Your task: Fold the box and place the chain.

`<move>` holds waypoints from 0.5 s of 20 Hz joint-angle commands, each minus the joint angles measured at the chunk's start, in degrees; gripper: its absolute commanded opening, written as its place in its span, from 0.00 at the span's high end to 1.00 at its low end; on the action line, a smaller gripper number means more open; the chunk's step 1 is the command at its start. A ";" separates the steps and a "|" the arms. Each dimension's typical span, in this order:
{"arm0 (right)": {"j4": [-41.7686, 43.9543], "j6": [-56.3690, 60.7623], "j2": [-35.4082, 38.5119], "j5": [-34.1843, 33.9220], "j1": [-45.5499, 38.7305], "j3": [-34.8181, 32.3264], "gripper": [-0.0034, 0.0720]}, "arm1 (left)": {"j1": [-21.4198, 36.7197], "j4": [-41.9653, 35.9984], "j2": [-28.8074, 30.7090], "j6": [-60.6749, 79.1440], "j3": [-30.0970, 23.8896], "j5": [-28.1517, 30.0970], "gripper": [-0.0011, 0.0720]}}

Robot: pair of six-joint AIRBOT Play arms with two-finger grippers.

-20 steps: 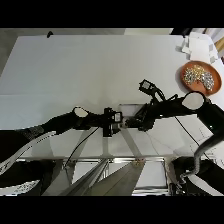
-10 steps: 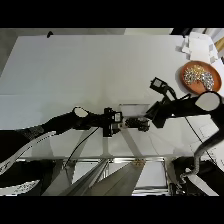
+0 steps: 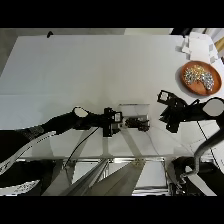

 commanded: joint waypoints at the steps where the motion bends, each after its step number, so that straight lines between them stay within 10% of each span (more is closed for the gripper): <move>1: 5.60 -13.75 -2.19 -5.01 -0.24 -4.42 0.69 | -0.02 0.02 0.02 0.02 0.02 0.00 0.55; 10: 11.76 -29.38 -9.90 -9.18 -0.24 -5.18 0.68 | -0.02 0.02 0.02 0.00 0.02 0.00 0.55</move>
